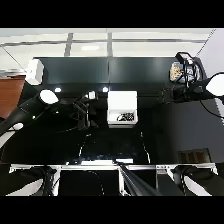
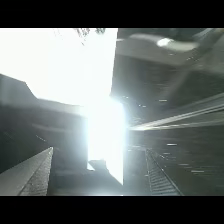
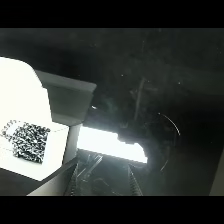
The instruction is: Fold the box and place the chain.
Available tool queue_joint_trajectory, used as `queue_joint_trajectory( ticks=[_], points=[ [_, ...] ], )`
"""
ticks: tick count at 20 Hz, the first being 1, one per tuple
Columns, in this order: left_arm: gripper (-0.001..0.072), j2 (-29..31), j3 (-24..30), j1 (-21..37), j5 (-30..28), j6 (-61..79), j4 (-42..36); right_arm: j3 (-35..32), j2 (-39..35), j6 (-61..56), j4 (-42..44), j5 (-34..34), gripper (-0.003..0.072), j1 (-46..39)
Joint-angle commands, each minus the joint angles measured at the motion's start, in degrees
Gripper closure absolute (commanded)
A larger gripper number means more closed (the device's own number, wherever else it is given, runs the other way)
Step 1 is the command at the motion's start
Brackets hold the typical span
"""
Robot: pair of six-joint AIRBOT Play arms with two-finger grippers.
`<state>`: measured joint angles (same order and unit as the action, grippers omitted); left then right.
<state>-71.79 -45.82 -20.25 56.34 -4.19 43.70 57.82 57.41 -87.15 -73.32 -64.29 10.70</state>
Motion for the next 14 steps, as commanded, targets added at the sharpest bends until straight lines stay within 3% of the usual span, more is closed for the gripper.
queue_joint_trajectory(
  ticks=[1,5,14],
  points=[
    [-0.0007,-2.6,-0.2,-0.5,-6.8,15.2,-2.0,-0.3,0.0,0.0,0.0,0.5,0.0319,0.0],
    [-0.0007,-8.1,-0.2,-0.1,-6.6,15.4,-7.7,-0.3,0.0,0.0,0.0,2.5,0.0319,0.0],
    [-0.0002,-12.3,-0.9,-3.4,-9.7,17.9,-8.9,-0.3,0.0,0.0,0.0,3.1,0.0319,0.0]
  ],
)
